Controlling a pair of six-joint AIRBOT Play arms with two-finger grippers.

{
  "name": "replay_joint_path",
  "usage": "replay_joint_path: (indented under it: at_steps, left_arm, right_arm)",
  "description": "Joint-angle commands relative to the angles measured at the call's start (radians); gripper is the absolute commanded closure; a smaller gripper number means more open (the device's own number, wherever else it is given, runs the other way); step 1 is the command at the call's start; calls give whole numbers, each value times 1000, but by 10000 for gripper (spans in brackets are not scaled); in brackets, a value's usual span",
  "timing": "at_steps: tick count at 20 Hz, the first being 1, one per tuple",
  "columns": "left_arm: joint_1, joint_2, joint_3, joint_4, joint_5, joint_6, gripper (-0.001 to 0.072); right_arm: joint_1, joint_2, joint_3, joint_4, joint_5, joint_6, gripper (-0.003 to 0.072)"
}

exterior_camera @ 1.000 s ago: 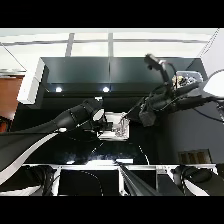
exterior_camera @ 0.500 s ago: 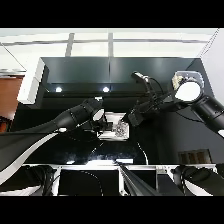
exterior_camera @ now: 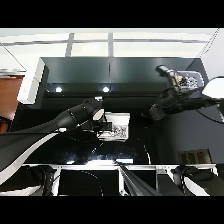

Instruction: Fold the box and place the chain.

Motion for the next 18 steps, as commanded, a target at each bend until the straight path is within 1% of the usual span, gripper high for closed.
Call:
replay_joint_path:
  at_steps: [1,6,10,11,12,13,14,16,18]
  left_arm:
    - [1,0,9,-1,-2,-47,681]
    - [1,1,23,-1,27,-72,681]
    - [5,1,43,0,21,-72,677]
    - [5,2,47,0,21,-72,591]
    - [5,2,50,-1,17,-72,379]
    - [5,2,51,-1,12,-72,247]
    - [5,2,56,-1,-4,-64,241]
    - [5,10,77,-2,-42,25,241]
    - [5,51,82,20,-101,130,242]
  right_arm:
    - [-106,80,0,-29,33,-12,343]
    - [-116,90,0,-29,25,-14,342]
    - [-116,90,0,-28,25,-14,342]
    - [-116,90,0,-28,24,-13,343]
    - [-116,90,0,-28,21,-13,343]
    - [-116,90,0,-28,17,-13,342]
    - [-116,90,0,-28,11,-13,342]
    - [-116,90,0,-28,5,-13,342]
    - [-116,90,0,-28,6,-13,342]
